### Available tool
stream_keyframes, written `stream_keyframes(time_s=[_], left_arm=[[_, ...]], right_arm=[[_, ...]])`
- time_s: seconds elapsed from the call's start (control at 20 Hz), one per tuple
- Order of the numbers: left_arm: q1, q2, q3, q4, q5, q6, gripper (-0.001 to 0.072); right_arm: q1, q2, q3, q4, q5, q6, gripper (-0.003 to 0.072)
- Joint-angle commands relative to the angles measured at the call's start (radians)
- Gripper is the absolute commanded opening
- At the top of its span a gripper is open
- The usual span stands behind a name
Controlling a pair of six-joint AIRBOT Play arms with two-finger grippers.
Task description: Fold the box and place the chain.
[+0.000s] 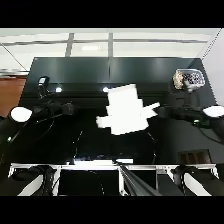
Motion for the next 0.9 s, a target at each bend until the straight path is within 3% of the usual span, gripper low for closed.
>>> stream_keyframes(time_s=[0.0,0.05,0.2,0.3,0.45,0.6,0.65,0.85], left_arm=[[0.015,-0.198,0.126,-0.201,-0.262,0.163,0.0704],[0.022,-0.272,0.170,-0.235,-0.324,0.206,0.0704],[0.008,-0.445,0.274,-0.238,-0.383,0.216,0.0704],[-0.006,-0.562,0.353,-0.243,-0.499,0.268,0.0704],[-0.032,-0.682,0.454,-0.285,-0.671,0.423,0.0703],[-0.064,-0.768,0.543,-0.211,-0.759,0.432,0.0680],[-0.074,-0.790,0.566,-0.180,-0.798,0.432,0.0665],[-0.098,-0.808,0.584,-0.085,-0.815,0.442,0.0457]], right_arm=[[0.271,0.013,-0.039,0.068,-0.304,-0.021,0.0016],[0.297,0.013,-0.039,0.068,-0.319,-0.019,0.0017],[0.325,0.013,-0.039,0.068,-0.281,-0.007,0.0017],[0.328,0.013,-0.039,0.068,-0.243,-0.007,0.0017],[0.328,0.013,-0.039,0.067,-0.204,-0.007,0.0017],[0.328,0.013,-0.039,0.064,-0.201,-0.008,0.0017],[0.328,0.013,-0.039,0.061,-0.201,-0.008,0.0017],[0.328,0.013,-0.039,0.044,-0.201,-0.008,0.0017]])
